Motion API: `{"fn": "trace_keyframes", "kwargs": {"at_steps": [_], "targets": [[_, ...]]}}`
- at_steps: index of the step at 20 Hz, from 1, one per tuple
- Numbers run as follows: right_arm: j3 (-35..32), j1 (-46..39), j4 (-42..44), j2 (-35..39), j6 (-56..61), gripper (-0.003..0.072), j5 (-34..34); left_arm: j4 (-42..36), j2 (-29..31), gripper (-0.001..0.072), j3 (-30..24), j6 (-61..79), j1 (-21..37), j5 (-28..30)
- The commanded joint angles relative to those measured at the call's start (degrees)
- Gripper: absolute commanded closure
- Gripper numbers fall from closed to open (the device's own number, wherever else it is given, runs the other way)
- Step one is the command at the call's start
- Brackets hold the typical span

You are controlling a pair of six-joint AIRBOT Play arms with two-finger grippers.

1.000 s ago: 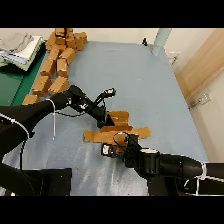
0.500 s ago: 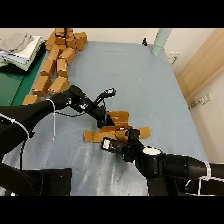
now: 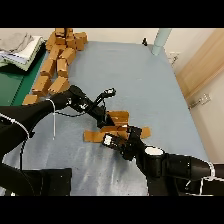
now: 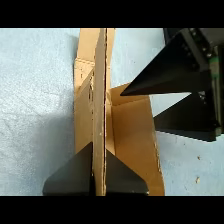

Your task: Fold the box.

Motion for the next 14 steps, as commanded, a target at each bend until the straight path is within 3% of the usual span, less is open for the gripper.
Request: {"fn": "trace_keyframes", "kwargs": {"at_steps": [1,7,14], "targets": [[0.02,-3.52,1.86,0.15,-1.70,-0.0034,1.95,0.00,0.04,0.0697,0.04,0.00,0.02,0.00],[0.02,-22.14,22.23,8.52,-36.02,-0.0034,8.94,0.02,0.04,0.0697,0.04,0.00,0.04,0.02],[0.04,-44.54,66.73,5.42,-89.68,-0.0034,10.51,0.00,0.04,0.0697,0.04,0.00,0.02,0.00]]}}
